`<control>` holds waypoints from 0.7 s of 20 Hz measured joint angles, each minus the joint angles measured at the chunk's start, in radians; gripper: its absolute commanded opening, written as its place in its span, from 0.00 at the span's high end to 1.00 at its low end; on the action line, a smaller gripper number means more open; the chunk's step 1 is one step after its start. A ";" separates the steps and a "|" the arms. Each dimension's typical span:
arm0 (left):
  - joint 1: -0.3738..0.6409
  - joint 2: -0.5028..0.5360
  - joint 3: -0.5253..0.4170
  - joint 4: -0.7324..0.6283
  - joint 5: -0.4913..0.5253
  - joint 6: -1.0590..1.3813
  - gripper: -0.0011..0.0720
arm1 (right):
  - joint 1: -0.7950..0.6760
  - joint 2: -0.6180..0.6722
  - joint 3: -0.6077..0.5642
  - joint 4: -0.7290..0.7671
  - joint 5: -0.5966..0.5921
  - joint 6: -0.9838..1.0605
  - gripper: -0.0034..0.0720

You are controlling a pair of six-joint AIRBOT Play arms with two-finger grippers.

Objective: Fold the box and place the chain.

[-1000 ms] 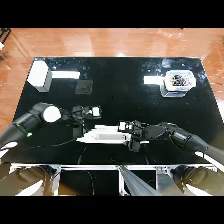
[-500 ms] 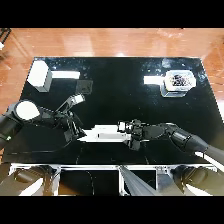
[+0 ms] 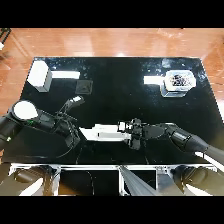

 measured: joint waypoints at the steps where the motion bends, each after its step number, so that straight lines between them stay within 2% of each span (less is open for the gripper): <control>1: -0.003 0.004 -0.014 -0.024 -0.009 0.008 0.96 | 0.000 0.000 0.000 -0.001 0.000 0.000 0.87; 3: -0.015 0.018 -0.045 -0.075 0.002 0.032 0.96 | 0.000 0.000 0.000 -0.002 0.001 0.000 0.87; 5: -0.035 0.035 -0.077 -0.135 0.070 0.055 0.96 | 0.000 0.000 0.000 -0.002 0.001 0.000 0.87; 10: -0.095 0.047 -0.109 -0.285 0.370 0.138 0.96 | 0.000 0.000 0.000 -0.002 0.002 0.000 0.87; 14: -0.138 0.014 -0.115 -0.362 0.615 0.179 0.96 | 0.000 0.000 0.000 -0.002 0.001 0.000 0.87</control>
